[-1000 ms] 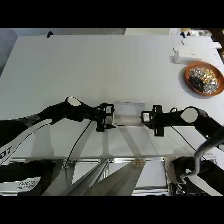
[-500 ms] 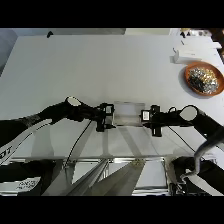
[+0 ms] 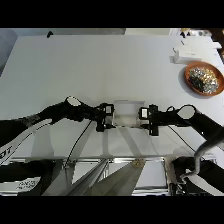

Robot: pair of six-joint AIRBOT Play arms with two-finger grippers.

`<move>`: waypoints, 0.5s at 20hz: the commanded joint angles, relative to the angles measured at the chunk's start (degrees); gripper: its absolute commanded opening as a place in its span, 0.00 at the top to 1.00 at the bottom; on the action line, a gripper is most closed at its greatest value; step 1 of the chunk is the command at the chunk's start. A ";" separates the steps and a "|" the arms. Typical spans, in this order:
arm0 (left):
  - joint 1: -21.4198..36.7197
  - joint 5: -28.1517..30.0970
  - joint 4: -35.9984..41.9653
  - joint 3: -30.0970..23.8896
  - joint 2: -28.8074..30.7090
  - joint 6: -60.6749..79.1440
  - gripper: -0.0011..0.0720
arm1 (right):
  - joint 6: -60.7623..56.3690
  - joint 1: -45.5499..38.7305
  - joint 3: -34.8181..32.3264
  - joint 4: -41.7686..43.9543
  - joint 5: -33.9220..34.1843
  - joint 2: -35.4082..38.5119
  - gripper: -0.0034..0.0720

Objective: Fold the box and place the chain.

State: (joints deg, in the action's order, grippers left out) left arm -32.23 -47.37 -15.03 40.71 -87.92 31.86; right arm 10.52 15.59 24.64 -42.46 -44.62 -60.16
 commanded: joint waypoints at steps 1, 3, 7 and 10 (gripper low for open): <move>0.00 0.02 0.00 0.00 0.04 0.07 0.64 | 0.11 0.07 -0.02 2.47 0.74 -0.98 0.37; 0.00 0.02 0.00 0.00 0.04 0.04 0.64 | 0.00 0.07 -0.02 2.60 0.68 -1.05 0.37; 0.00 0.04 0.00 0.00 0.04 0.07 0.64 | -8.72 0.04 -0.02 0.83 0.04 0.37 0.42; 0.00 0.02 0.00 0.00 0.04 0.07 0.64 | -22.12 -0.72 -0.02 -9.05 -2.71 6.73 0.92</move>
